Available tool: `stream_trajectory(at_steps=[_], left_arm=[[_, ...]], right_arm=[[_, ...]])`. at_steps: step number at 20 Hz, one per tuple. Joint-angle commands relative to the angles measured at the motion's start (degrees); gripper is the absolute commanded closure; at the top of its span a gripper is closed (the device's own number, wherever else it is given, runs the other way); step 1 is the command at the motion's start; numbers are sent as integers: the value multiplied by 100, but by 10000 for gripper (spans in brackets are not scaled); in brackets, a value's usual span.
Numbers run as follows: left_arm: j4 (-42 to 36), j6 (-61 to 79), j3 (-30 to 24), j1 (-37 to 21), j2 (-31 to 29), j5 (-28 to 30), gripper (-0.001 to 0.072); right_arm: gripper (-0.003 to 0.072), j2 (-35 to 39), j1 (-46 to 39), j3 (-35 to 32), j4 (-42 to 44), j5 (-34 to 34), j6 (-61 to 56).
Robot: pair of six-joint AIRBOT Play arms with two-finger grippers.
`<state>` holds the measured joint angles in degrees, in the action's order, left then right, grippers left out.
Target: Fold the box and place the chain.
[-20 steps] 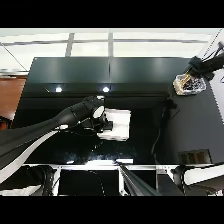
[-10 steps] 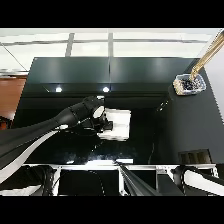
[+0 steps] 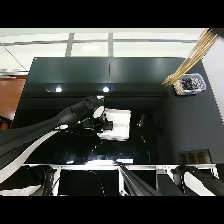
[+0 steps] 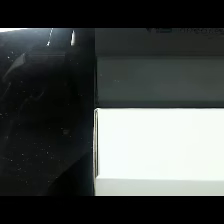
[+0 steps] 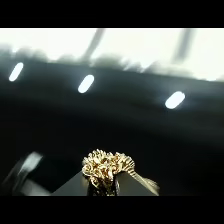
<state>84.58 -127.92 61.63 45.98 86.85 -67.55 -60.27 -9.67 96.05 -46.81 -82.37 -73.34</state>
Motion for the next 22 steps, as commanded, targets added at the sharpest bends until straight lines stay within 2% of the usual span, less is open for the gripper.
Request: stream_trajectory(at_steps=[1,2,4,6,10,15,22], left_arm=[[-2,2,4,-2,-4,-42,681],[0,0,4,-2,-4,-48,681],[0,0,4,-2,-4,-35,681],[0,0,4,-2,-4,-33,681],[0,2,4,-2,-4,-50,681],[-2,0,4,-2,-4,-15,681],[-2,0,4,-2,-4,-13,681]], right_arm=[[679,553,623,-1034,205,-612,269],[679,695,767,-1423,337,-643,326],[678,870,1064,-2262,1458,-774,680],[678,918,1471,-3029,2391,-518,1036],[679,911,2256,-3786,2417,415,1038],[680,890,2736,-3923,2319,1370,1023],[678,542,2872,-4358,1307,1624,444]])
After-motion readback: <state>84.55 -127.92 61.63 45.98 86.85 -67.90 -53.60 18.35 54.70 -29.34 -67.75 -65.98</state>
